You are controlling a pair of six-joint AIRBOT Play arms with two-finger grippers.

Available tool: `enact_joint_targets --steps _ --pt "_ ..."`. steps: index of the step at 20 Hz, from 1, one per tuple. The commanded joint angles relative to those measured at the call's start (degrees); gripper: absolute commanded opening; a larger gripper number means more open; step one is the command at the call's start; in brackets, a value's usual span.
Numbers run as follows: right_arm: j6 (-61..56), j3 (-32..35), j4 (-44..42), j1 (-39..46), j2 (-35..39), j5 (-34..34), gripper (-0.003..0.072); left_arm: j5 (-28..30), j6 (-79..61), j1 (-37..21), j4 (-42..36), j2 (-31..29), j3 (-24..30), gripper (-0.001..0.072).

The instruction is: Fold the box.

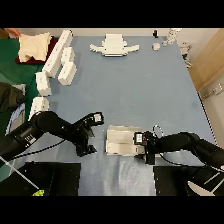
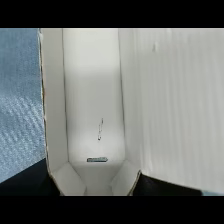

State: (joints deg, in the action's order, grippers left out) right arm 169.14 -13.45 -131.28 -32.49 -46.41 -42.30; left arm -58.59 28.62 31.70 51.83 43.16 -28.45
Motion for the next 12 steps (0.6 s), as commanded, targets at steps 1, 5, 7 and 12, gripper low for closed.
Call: enact_joint_targets --steps 1,5,7,12 --pt "0.0 0.0 0.0 0.0 0.0 0.0 0.0506 9.5 -21.8 -2.4 -10.7 0.0 7.2 0.0693" --pt "0.0 0.0 0.0 0.0 0.0 0.0 0.0506 10.8 -39.3 -0.4 -19.6 5.9 8.6 0.0692" --pt "0.0 0.0 0.0 0.0 0.0 0.0 0.0506 13.1 -43.1 0.7 -23.4 9.0 8.6 0.0692" --pt "0.0 0.0 0.0 0.0 0.0 0.0 0.0507 16.2 -43.8 2.0 -23.9 13.3 8.6 0.0692"
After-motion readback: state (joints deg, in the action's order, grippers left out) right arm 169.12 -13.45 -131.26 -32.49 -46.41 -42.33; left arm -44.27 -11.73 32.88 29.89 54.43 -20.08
